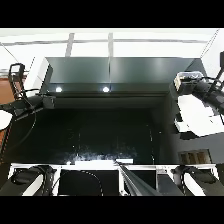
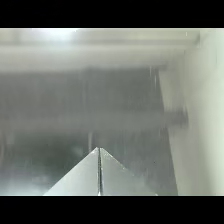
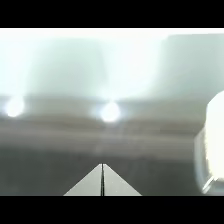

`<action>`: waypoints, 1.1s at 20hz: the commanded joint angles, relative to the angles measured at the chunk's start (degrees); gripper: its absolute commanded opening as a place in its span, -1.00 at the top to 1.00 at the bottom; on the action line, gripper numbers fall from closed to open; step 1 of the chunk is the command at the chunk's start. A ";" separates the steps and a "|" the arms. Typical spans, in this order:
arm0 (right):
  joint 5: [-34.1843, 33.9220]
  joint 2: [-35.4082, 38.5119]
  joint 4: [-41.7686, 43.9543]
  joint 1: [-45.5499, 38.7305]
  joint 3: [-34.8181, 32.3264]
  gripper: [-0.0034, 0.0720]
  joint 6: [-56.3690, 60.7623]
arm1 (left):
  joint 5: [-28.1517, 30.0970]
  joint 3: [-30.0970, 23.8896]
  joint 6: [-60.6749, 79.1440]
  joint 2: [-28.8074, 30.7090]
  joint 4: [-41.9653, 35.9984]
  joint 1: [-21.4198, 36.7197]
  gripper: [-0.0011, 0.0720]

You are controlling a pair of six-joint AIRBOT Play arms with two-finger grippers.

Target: Fold the box and place the chain.

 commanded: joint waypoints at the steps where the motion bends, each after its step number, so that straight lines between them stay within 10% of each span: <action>1: -19.32 -1.22 -3.56 -1.36 -0.02 0.87 0.00 | 11.43 -0.02 0.02 -0.81 -0.37 0.00 0.89; 5: -23.06 -8.46 -0.17 -19.41 2.95 0.59 0.02 | 16.20 -0.02 0.02 -2.56 -2.29 -0.09 0.72; 7: -15.04 -13.25 -0.09 -31.93 5.53 0.41 0.92 | 14.91 -0.02 -0.20 -3.45 -2.29 -0.20 -0.95; 8: -8.33 -16.15 0.00 -38.29 7.58 -0.68 2.08 | 13.70 -0.02 -0.20 -3.96 -2.27 -0.22 -0.96; 9: -0.57 -19.15 -0.57 -43.52 10.01 -1.00 2.12 | 12.35 -0.02 -0.20 -4.46 -2.27 -0.37 -0.96; 16: 45.18 -46.25 -10.05 -56.15 35.87 -1.00 -1.53 | 3.85 -0.02 8.22 -7.37 -1.81 -6.05 -0.96; 22: 47.34 -54.01 -26.80 -46.60 45.16 -1.00 -11.15 | 3.89 -0.02 8.20 -8.07 -1.81 -10.86 -0.96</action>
